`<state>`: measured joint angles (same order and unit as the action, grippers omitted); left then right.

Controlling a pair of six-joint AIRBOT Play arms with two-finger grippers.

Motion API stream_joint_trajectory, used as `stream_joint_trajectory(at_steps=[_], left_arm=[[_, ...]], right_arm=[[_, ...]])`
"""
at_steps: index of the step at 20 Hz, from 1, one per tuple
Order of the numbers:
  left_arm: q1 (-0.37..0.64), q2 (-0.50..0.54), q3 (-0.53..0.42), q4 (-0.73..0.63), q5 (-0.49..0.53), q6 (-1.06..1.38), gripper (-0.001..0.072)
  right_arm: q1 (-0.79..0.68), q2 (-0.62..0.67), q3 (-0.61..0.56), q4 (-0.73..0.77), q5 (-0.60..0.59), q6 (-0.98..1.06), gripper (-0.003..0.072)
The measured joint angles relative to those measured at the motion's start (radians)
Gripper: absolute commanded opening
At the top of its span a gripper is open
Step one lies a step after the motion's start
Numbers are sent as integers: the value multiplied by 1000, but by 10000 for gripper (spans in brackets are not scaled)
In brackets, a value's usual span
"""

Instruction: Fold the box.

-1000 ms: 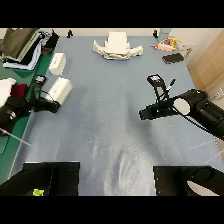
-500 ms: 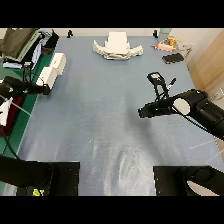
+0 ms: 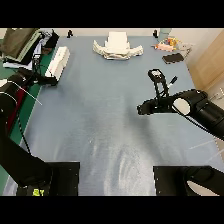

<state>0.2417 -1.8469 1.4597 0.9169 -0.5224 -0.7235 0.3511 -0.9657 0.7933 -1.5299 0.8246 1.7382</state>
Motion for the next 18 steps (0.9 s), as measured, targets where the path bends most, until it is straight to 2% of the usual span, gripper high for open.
stream_joint_trajectory(at_steps=[5,16,17,18], left_arm=[[-3,-34,36,3,-12,-7,518],[1,-42,44,0,-42,-6,519],[1,-42,44,-1,-42,-7,560],[1,-42,44,-1,-43,-7,694]], right_arm=[[0,0,0,0,-5,0,4],[0,0,0,3,-6,0,3],[0,0,0,3,-6,0,4],[0,0,0,3,-6,0,4]])
